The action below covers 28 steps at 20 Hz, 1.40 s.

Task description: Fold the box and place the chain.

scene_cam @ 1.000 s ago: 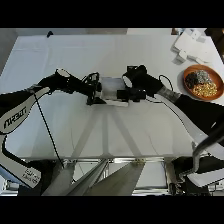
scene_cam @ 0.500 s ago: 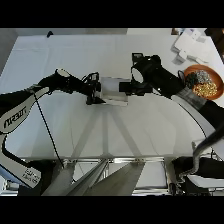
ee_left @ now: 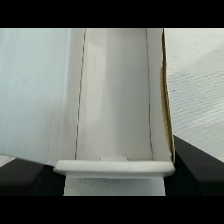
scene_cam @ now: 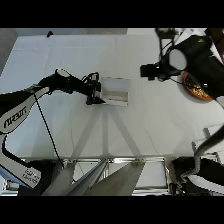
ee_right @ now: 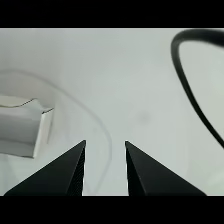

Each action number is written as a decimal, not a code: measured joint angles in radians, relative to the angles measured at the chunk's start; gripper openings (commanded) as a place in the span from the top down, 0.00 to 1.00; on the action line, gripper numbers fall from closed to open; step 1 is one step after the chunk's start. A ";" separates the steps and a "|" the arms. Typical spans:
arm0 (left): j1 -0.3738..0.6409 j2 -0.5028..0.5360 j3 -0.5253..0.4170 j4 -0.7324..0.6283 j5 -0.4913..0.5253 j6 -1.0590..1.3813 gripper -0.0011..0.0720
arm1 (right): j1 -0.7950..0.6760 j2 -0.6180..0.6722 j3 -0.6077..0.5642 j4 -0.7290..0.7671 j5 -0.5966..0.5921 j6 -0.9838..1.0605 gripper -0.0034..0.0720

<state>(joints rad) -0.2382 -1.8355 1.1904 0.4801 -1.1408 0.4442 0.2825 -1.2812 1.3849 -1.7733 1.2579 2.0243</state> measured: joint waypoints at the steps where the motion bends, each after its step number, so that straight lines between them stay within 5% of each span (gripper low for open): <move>1: 0.000 0.000 0.000 0.000 0.000 0.000 0.39 | -0.038 0.013 0.000 -0.001 -0.001 -0.032 0.54; 9: 0.000 0.000 0.000 0.000 0.000 0.000 0.39 | -0.490 -0.008 0.000 0.012 -0.080 -0.385 0.36; 15: 0.000 0.000 0.000 0.000 0.000 0.000 0.39 | -0.777 -0.156 0.000 0.106 -0.179 -0.515 0.36; 28: 0.000 0.000 0.000 -0.001 0.000 0.000 0.39 | -0.871 -0.494 0.002 0.141 -0.359 -0.583 0.42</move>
<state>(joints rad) -0.2382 -1.8355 1.1904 0.4793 -1.1412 0.4442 -0.5880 -1.7752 1.3865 -1.6321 0.8986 1.4414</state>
